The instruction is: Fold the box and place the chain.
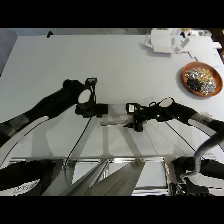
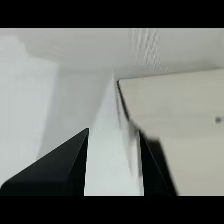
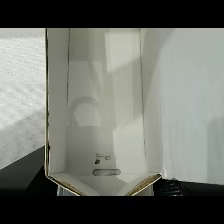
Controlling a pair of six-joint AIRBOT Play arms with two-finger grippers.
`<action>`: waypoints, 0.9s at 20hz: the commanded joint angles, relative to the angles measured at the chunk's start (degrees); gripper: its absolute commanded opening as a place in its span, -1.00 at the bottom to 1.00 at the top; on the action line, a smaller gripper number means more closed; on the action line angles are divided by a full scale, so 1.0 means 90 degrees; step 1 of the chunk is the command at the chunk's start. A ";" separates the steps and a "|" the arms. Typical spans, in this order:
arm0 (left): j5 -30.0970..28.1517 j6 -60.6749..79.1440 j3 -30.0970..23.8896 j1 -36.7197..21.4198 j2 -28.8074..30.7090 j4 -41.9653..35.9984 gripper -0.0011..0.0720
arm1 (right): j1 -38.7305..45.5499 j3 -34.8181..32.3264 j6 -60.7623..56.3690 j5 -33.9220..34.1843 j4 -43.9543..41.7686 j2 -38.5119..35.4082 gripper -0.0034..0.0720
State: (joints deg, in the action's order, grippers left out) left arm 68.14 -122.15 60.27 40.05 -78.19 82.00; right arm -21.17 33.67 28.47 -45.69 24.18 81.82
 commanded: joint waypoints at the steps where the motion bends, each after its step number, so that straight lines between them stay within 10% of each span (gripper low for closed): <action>1: 0.1122 0.2365 -0.0012 -0.0483 0.0818 -0.0299 0.00 | 0.0005 0.0000 -0.0007 0.0000 -0.0002 -0.0005 0.19; 4: 0.1314 0.4964 -0.0362 -0.1236 0.1761 -0.0440 0.66 | 0.0005 0.0000 -0.0007 0.0000 0.0000 -0.0005 0.19; 8: -0.0469 1.0877 -0.1693 -0.2817 0.2458 -0.2322 0.73 | 0.0005 0.0000 -0.0007 0.0000 -0.0002 -0.0002 0.19; 12: -0.0748 1.4948 -0.2637 -0.3232 0.1719 -0.3956 0.77 | 0.0005 0.0000 -0.0007 0.0000 -0.0002 -0.0005 0.19; 18: -0.1302 1.6096 -0.2637 -0.2533 -0.0017 -0.5639 0.95 | 0.0005 0.0002 -0.0007 0.0000 -0.0002 -0.0005 0.19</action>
State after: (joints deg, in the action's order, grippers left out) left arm 59.83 13.06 37.32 15.40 -72.38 39.35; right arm -21.17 33.67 28.40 -45.69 24.18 81.82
